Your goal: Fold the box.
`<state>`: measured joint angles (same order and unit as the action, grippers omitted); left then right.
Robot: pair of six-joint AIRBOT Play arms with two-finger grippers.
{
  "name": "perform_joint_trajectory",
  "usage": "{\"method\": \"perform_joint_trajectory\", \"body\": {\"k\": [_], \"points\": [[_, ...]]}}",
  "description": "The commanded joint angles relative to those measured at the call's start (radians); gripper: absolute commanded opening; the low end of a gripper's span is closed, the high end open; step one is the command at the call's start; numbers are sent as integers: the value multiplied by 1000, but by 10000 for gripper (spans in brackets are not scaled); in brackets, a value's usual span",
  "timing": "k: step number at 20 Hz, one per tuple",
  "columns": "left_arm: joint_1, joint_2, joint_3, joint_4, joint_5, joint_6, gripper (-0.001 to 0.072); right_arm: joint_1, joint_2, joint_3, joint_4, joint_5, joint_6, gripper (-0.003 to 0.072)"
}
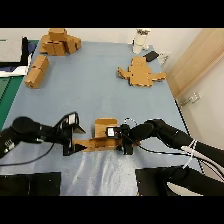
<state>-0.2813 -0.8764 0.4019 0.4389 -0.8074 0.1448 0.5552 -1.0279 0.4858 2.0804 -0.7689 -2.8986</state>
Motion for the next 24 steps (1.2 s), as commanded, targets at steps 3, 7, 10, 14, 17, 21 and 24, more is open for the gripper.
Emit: {"method": "perform_joint_trajectory", "body": {"k": [3,7,10,14,17,21,24], "points": [[-64,-55,-109,-148,231,304,697,0,0,0,-1,0,0,489],[-111,-144,-59,-152,228,299,696,0,0,0,-2,0,0,489],[-143,-164,-42,-161,202,280,649,0,0,0,-2,0,0,489],[-143,-165,-42,-167,180,276,351,0,0,0,-2,0,0,489],[-143,-165,-41,-198,191,283,282,0,0,0,-2,0,0,489],[-143,-165,-41,-260,195,320,112,0,0,0,-2,0,0,490],[-143,-165,-41,-262,197,332,113,0,0,0,-2,0,0,489]]}}
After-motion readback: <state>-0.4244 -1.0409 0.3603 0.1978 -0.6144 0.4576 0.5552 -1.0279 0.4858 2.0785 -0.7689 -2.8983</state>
